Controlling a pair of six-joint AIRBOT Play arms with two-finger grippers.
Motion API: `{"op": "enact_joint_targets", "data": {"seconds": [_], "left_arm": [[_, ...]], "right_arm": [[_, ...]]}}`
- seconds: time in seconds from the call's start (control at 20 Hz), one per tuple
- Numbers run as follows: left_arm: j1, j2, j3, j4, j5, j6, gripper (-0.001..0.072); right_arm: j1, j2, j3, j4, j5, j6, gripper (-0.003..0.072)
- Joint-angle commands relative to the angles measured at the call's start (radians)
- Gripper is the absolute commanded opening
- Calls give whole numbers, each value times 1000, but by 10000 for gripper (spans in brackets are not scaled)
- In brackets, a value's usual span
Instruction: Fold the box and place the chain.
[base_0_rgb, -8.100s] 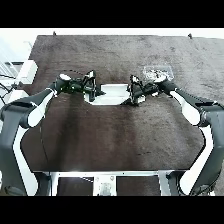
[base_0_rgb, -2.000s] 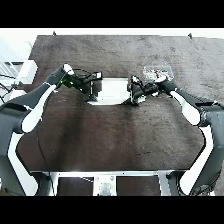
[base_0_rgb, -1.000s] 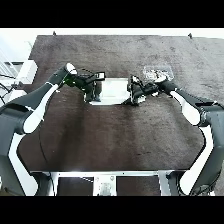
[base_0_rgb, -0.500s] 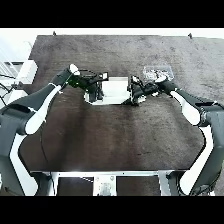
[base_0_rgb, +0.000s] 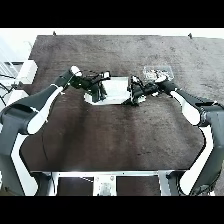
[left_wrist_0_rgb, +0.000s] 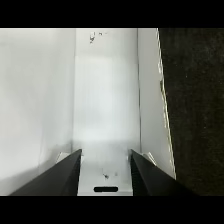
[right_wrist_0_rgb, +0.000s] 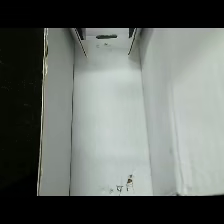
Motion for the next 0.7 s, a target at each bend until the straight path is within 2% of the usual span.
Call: {"op": "enact_joint_targets", "data": {"seconds": [0.0, 0.05, 0.1, 0.45, 0.5, 0.55, 0.65], "left_arm": [[2, -5, 0, -7, -14, 16, 377], [5, -5, 0, -8, -23, 16, 520], [5, -5, 0, -8, -25, 7, 625], [5, -5, 0, -6, -18, 0, 607], [6, -5, 4, 4, -25, -8, 418], [7, -4, 4, 9, -37, -7, 279], [7, -4, 4, 38, -62, -7, 128]], "right_arm": [[1, 0, 0, 1, 0, 1, 594], [1, 0, 0, 1, 0, 1, 594], [1, 0, 0, 1, 0, 1, 594], [1, 0, 0, 1, 0, 1, 594], [1, 0, 0, 1, 0, 1, 594], [1, 0, 0, 1, 0, 1, 594], [1, 0, 0, 1, 0, 2, 594]]}}
